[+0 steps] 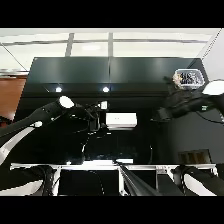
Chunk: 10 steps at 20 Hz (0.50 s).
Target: Fold the box and place the chain.
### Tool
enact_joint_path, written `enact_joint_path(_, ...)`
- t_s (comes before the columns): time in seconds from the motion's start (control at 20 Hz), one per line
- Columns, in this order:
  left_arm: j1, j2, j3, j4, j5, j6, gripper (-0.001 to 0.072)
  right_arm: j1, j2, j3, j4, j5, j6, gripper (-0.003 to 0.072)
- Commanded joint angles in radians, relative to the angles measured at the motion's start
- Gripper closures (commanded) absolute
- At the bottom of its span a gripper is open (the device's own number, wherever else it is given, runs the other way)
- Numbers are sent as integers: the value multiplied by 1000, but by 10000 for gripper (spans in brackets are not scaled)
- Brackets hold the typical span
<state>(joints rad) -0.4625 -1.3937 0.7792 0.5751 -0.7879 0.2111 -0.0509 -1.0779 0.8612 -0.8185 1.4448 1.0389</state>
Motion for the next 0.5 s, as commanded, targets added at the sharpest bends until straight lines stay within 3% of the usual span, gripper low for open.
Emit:
enact_joint_path(0.0, -1, 62, 8, 64, -10, -56, -5, -153, 129, 9, -163, 48, 28, 663)
enact_joint_path(0.25, -32, 182, 26, 115, -70, -185, 0, -190, 142, 9, -124, -61, 27, 663)
enact_joint_path(0.45, -146, 90, 159, 116, -27, -293, 0, -166, 142, 9, -108, -135, 27, 663)
